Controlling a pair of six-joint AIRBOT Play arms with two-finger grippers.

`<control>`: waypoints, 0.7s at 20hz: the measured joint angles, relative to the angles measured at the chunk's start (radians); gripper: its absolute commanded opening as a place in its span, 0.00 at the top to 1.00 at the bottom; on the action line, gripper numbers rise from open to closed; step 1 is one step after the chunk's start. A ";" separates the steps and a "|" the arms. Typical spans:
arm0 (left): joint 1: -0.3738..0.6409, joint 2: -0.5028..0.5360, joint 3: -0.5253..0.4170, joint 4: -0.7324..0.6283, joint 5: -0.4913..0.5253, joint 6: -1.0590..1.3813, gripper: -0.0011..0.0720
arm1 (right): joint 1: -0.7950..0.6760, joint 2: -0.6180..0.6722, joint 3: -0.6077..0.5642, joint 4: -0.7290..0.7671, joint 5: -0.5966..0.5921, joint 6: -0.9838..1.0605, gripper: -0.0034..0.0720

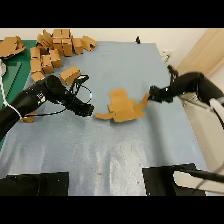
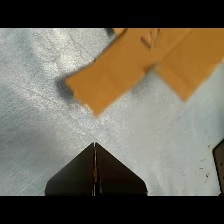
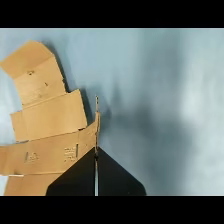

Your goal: Fold the box.

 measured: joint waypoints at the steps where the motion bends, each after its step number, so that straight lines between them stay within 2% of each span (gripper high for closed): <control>1: 0.000 0.000 0.000 0.000 0.000 0.000 0.97 | 0.016 0.060 -0.077 -0.001 0.019 0.016 0.90; 2: 0.000 0.000 0.000 0.000 0.000 0.000 0.97 | 0.028 0.106 -0.137 -0.002 0.028 0.030 0.81; 6: 0.000 0.000 0.000 0.000 0.000 0.000 0.97 | 0.055 0.211 -0.281 -0.013 0.004 0.064 0.80; 7: 0.000 0.000 0.000 0.000 0.000 0.000 0.97 | 0.056 0.221 -0.295 -0.019 -0.005 0.068 0.68; 8: 0.000 0.000 0.000 0.000 0.000 0.000 0.97 | 0.055 0.228 -0.306 -0.033 -0.010 0.072 0.40; 9: 0.000 0.000 0.000 0.000 0.000 0.000 0.97 | 0.050 0.233 -0.313 -0.046 -0.011 0.074 0.31; 14: 0.000 0.000 0.000 0.000 0.000 0.000 0.97 | 0.021 0.194 -0.289 -0.087 0.019 0.052 0.31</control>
